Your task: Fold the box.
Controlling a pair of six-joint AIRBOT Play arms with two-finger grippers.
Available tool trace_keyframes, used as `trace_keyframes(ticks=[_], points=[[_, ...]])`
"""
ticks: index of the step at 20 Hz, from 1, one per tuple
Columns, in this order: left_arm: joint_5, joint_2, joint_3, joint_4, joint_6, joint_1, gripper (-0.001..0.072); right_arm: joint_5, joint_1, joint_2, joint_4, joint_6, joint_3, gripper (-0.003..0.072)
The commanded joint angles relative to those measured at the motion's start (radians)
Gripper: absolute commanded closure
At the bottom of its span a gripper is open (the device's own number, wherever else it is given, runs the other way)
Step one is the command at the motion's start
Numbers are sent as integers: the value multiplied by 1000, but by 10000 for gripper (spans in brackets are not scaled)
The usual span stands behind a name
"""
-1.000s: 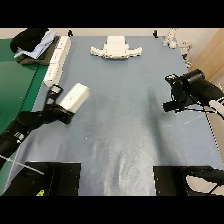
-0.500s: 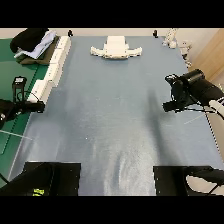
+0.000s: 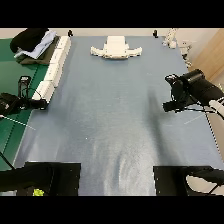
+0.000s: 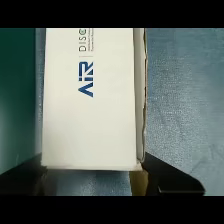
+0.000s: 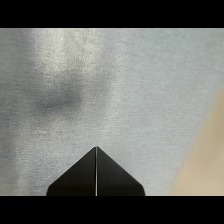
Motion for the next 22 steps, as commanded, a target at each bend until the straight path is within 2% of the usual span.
trace_keyframes(ticks=[1, 14, 15, 16, 17, 22], points=[[2, -29, 5, 1, 1, -33, 309, 0, 0, -1, 0, 0, 1, 679], [16, -47, 5, 1, 1, -49, 308, 0, 0, -1, 0, 0, 1, 679], [15, -47, 5, 1, 1, -49, 279, 0, 0, -1, 0, 0, 1, 679], [15, -47, 5, 1, 1, -49, 113, 0, 0, -1, 0, 0, 1, 679], [16, -47, 5, 1, 1, -49, 18, 0, 0, -1, 0, 0, 1, 679], [-14, -28, 10, 21, 0, -41, 18, 0, 0, -1, 0, 0, 1, 679]])
